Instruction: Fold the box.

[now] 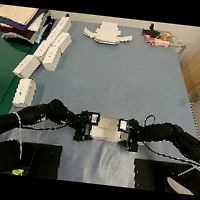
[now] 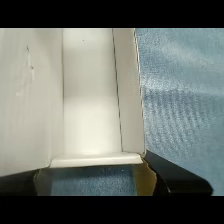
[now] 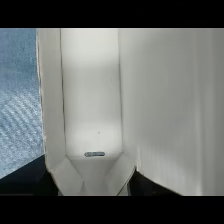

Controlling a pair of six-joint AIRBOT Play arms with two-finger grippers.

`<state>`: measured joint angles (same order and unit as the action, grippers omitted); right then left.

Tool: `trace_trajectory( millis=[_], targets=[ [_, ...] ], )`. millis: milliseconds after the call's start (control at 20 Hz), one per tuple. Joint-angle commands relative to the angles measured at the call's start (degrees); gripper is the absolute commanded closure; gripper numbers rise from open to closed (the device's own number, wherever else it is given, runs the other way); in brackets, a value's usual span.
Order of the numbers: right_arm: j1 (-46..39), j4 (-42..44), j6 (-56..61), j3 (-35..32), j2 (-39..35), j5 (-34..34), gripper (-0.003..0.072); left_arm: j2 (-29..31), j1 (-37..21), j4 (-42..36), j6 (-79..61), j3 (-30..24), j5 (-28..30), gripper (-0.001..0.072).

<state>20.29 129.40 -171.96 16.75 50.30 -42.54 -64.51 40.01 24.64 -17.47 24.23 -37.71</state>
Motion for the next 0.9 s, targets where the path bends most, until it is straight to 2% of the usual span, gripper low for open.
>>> trace_trajectory(
  millis=[0, 350, 400, 500, 550, 850],
  targets=[
    [0.0, 0.0, 0.0, 0.0, 0.0, 0.0, 0.0225, 0.0, 0.4, 2.4, 3.7, 0.0, 1.1, 0.0062],
    [0.0, 0.0, 0.0, 0.0, 0.0, 0.0, 0.0225, 0.0, 0.4, 3.2, 3.8, 0.1, 0.0, 0.0059],
    [0.0, 0.0, 0.0, 0.0, 0.0, 0.0, 0.0225, 0.0, 0.4, 3.0, 3.9, 0.1, 0.0, 0.0027],
    [0.0, 0.0, 0.0, 0.0, 0.0, 0.0, 0.0225, 0.0, 0.4, 2.9, 4.1, 0.1, 0.0, 0.0027],
    [0.0, 0.0, 0.0, 0.0, 0.0, 0.0, 0.0225, 0.1, 0.3, 3.0, 4.7, 0.1, 0.0, 0.0001],
    [0.0, 0.0, 0.0, 0.0, 0.0, 0.0, 0.0225, 3.0, 0.3, 3.0, 8.1, 0.3, -0.2, 0.0001]
  ],
)
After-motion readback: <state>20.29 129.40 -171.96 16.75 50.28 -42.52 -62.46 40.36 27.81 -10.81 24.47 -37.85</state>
